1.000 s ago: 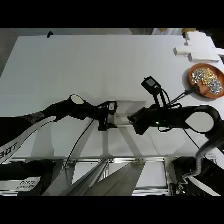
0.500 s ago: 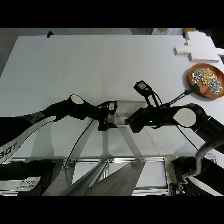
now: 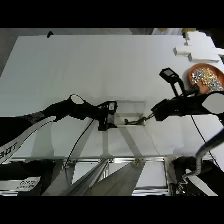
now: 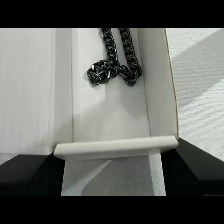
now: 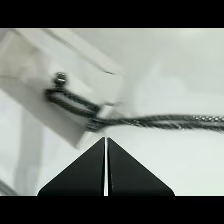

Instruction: Fold the box and place the chain.

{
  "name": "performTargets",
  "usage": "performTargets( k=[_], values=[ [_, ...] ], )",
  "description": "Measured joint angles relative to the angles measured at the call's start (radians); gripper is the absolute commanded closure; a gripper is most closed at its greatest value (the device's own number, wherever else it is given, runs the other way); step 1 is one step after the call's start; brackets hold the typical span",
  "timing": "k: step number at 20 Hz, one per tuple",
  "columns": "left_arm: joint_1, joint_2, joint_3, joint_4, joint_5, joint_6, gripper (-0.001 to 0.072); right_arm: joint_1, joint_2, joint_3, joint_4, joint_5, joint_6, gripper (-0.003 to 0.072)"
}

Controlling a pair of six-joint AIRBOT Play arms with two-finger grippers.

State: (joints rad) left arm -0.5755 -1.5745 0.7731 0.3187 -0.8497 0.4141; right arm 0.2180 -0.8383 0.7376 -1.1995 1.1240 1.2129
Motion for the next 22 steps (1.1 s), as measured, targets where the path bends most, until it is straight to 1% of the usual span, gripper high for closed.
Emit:
performTargets(
  k=[1,2,3,4,8,12,14,15,16,22],
  values=[
    [0.0,0.0,0.0,0.0,0.0,0.0,0.0677,-0.026,-0.011,-0.004,-0.023,0.01,0.011,0.0636],
    [0.0,0.0,0.0,0.0,0.0,0.0,0.0677,-0.046,-0.026,-0.01,-0.043,0.011,0.021,0.0558],
    [0.0,0.0,0.0,0.0,0.0,0.0,0.0677,-0.06,-0.04,-0.017,-0.062,0.009,0.024,0.0521],
    [0.0,0.0,0.0,0.0,0.0,0.0,0.0677,-0.07,-0.057,-0.026,-0.074,-0.003,0.029,0.0506],
    [0.0,0.0,0.0,0.0,0.0,0.0,0.0677,-0.087,-0.12,-0.07,-0.101,-0.075,0.018,0.0506],
    [0.0,0.0,0.0,0.0,0.0,0.0,0.0677,-0.058,-0.188,-0.089,-0.121,-0.13,-0.032,0.0508],
    [0.0,0.0,0.0,0.0,0.0,0.0,0.0677,-0.044,-0.225,-0.092,-0.152,-0.159,0.005,0.0505],
    [0.0,0.0,0.0,0.0,0.0,0.0,0.0677,-0.04,-0.241,-0.093,-0.171,-0.173,0.033,0.0485],
    [0.0,0.0,0.0,0.0,0.0,0.0,0.0677,-0.037,-0.254,-0.094,-0.194,-0.187,0.063,0.0481],
    [0.0,0.0,0.0,0.0,0.0,0.0,0.0677,-0.031,-0.29,-0.095,-0.256,-0.273,0.18,0.048]
  ],
)
